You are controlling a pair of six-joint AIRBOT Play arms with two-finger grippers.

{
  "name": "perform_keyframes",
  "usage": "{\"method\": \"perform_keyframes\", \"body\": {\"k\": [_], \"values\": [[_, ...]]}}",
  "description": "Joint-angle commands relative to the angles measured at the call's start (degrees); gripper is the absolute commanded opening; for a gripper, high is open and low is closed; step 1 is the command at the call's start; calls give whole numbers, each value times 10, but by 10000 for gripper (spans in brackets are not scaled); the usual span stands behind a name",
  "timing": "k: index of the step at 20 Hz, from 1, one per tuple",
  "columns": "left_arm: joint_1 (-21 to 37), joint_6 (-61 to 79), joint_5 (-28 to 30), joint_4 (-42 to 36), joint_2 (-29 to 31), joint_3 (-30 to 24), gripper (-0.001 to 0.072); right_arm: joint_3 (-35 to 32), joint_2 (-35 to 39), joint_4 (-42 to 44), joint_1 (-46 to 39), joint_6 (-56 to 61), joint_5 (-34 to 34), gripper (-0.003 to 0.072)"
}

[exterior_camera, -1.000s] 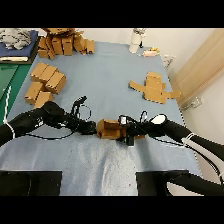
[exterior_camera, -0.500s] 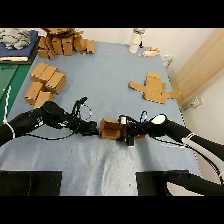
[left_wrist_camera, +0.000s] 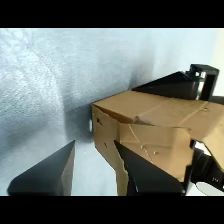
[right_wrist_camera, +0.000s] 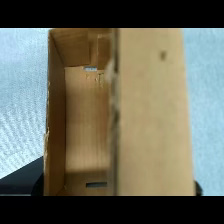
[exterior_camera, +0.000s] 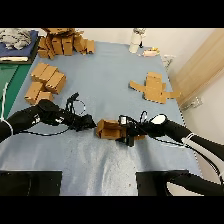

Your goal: Fold the box.

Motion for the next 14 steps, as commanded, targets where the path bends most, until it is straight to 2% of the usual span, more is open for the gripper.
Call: {"method": "perform_keyframes", "body": {"k": [1,10,14], "values": [[4,-3,-6,-7,-19,0,371,0,0,0,0,0,1,596],[6,34,-34,-18,-12,2,374,0,0,0,0,0,16,596],[6,66,-44,-59,-12,6,375,0,0,0,0,0,16,596]]}}
